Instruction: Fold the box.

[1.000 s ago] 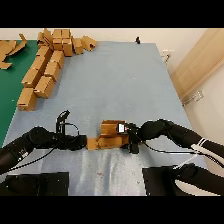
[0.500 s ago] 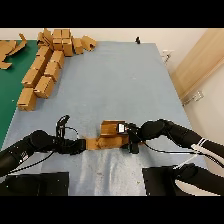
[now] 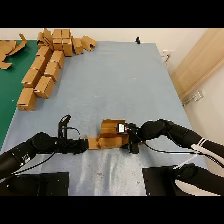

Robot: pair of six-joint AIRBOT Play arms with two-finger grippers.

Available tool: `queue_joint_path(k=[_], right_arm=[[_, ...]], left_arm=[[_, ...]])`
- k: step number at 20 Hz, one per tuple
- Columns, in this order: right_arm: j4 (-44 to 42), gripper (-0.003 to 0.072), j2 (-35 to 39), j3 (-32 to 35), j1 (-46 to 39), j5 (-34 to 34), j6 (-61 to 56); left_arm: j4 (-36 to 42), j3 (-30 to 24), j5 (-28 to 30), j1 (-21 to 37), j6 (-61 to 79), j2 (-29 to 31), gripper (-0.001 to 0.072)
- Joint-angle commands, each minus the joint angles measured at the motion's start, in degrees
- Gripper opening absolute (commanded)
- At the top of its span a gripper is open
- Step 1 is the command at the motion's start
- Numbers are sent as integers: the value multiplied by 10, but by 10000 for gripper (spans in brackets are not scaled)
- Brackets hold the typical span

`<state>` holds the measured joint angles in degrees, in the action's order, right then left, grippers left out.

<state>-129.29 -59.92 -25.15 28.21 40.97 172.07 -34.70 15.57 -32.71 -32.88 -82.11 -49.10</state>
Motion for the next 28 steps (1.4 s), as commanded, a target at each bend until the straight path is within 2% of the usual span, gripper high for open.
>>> queue_joint_path(k=[1,10,14,18,20,23,27,28], right_arm=[[0,492,0,0,0,0,0],[0,491,0,0,0,0,0],[0,492,0,0,0,0,0],[0,491,0,0,0,0,0],[0,492,0,0,0,0,0],[0,492,0,1,0,0,0],[0,492,0,0,0,0,0],[0,491,0,0,0,0,0]], left_arm=[[14,2,23,-23,5,1,12],[18,32,25,-33,2,12,10],[-2,57,68,-74,-47,5,8],[-38,59,77,-108,-147,-35,5],[-103,67,91,-127,-228,-43,4],[-268,94,76,-149,-403,-47,5],[-530,158,-43,-184,-634,-48,4],[-572,175,-66,-199,-670,-49,4]])
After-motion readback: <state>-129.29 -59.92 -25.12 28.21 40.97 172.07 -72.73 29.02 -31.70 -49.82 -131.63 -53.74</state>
